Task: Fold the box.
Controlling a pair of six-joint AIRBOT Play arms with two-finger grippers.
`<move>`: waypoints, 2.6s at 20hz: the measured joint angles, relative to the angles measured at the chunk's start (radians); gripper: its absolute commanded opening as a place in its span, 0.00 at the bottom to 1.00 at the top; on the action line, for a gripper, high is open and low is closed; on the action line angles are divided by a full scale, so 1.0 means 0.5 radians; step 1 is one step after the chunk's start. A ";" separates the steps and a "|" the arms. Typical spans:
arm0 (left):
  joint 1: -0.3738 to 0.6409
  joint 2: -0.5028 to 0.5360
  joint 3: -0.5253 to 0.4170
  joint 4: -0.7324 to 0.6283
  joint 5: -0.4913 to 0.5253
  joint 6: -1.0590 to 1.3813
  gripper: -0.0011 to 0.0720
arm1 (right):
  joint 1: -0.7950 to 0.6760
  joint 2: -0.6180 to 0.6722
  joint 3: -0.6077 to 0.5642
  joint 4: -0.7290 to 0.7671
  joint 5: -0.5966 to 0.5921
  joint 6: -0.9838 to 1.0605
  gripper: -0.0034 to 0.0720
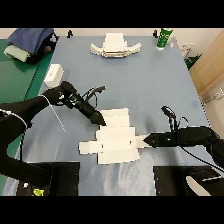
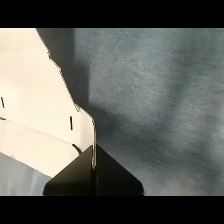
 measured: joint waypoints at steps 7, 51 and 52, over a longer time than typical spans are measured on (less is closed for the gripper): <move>0.000 0.001 0.001 -0.005 -0.024 0.161 0.03 | 0.000 0.000 0.000 -0.002 0.023 0.001 0.28; -1.153 1.283 -1.112 0.036 2.136 1.138 0.03 | 0.048 0.010 0.389 -0.419 0.134 0.571 0.05; -1.167 1.285 -1.137 0.034 2.166 1.118 0.03 | 0.048 0.010 0.389 -0.418 0.148 0.575 0.05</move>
